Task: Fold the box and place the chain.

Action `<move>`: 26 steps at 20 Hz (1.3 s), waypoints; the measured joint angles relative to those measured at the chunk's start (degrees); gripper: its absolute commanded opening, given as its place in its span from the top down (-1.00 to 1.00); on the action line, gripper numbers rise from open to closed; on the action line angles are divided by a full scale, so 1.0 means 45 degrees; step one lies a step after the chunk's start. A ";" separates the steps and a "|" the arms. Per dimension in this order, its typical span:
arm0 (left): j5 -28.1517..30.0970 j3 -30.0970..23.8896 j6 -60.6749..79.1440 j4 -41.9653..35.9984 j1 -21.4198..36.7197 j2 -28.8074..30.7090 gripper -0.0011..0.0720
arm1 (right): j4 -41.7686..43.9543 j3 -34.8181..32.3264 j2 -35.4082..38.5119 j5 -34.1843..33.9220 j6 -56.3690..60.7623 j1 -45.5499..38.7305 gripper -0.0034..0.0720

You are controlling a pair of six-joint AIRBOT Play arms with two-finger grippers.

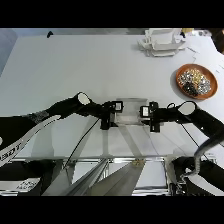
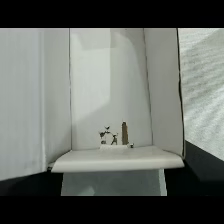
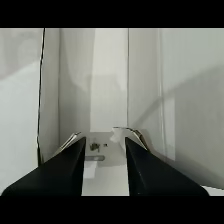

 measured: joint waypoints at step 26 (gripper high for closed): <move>0.0005 0.0000 0.0000 0.0000 0.0000 0.0000 0.23 | -0.5654 -0.0131 0.4415 -0.0636 1.7806 -0.3138 0.87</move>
